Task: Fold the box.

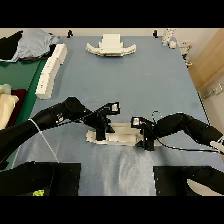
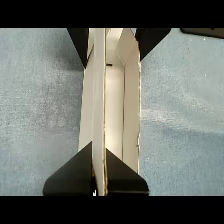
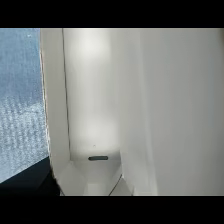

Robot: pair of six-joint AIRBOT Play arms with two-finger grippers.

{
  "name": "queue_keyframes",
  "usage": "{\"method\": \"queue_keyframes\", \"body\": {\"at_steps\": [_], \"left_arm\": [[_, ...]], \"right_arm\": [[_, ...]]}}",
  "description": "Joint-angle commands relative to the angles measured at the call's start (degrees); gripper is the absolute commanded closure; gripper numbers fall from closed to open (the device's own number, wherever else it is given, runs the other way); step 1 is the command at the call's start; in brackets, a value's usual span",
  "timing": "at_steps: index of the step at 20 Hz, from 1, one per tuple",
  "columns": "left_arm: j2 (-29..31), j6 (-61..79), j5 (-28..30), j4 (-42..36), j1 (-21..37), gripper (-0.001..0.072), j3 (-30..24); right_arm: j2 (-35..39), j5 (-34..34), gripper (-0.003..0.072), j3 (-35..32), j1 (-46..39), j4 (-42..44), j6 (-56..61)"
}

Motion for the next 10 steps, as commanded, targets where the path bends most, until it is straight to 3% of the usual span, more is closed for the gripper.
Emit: {"method": "queue_keyframes", "body": {"at_steps": [1, 3, 5, 10], "left_arm": [[0.00, 0.04, 0.07, 0.00, 0.02, 0.0697, 0.02], [0.00, 0.02, 1.16, -0.02, 0.02, 0.0697, 0.02], [0.00, 0.02, 1.11, -0.02, 0.02, 0.0697, 0.02], [0.00, 0.02, 1.01, -0.02, 0.02, 0.0697, 0.02]], "right_arm": [[0.04, 0.24, 0.0118, 0.07, 0.02, 0.33, 0.11], [0.04, 0.22, 0.0122, 0.07, 0.02, 0.33, 0.11], [0.02, 0.22, 0.0173, 0.07, 0.02, 0.31, 0.09], [0.04, 0.22, 0.0189, 0.07, 0.02, 0.31, 0.13]]}}
